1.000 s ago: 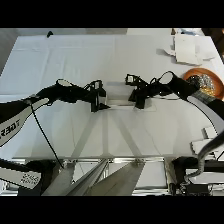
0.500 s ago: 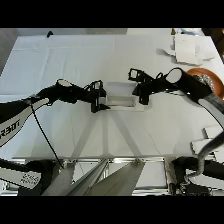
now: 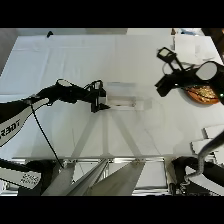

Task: Fold the box and place the chain.

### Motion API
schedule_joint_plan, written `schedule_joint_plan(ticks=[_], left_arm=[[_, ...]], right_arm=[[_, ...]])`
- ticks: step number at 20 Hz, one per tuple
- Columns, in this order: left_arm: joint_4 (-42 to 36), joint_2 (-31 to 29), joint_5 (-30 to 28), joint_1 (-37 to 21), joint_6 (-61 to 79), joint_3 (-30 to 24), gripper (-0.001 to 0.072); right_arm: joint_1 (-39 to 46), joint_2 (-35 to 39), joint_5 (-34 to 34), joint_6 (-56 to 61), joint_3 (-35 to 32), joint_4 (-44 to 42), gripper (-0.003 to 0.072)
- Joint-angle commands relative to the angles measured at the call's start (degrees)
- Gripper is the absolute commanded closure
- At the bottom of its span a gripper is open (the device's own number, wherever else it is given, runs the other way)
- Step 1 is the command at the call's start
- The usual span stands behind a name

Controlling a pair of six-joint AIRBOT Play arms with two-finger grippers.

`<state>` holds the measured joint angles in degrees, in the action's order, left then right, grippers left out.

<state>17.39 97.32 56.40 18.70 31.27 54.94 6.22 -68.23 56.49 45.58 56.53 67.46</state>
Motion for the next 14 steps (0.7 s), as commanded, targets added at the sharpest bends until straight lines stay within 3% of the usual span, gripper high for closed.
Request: schedule_joint_plan(ticks=[1, 7, 10, 14], left_arm=[[0.00, 0.02, -0.04, -0.04, -0.02, 0.04, 0.0342], [0.00, 0.02, -0.07, -0.04, -0.02, 0.04, 0.0342], [0.00, 0.02, -0.04, -0.04, -0.02, 0.04, 0.0342], [0.00, 0.02, -0.04, -0.04, -0.02, 0.04, 0.0342]], right_arm=[[6.29, -2.84, 6.05, 11.91, -2.08, -0.13, 0.0673], [7.10, -5.25, -5.01, 8.04, -17.53, -15.78, 0.0675], [6.58, -5.55, -6.56, 4.35, -18.08, -23.23, 0.0675], [3.26, -7.32, -10.56, 4.31, -18.10, -26.21, 0.0675]])
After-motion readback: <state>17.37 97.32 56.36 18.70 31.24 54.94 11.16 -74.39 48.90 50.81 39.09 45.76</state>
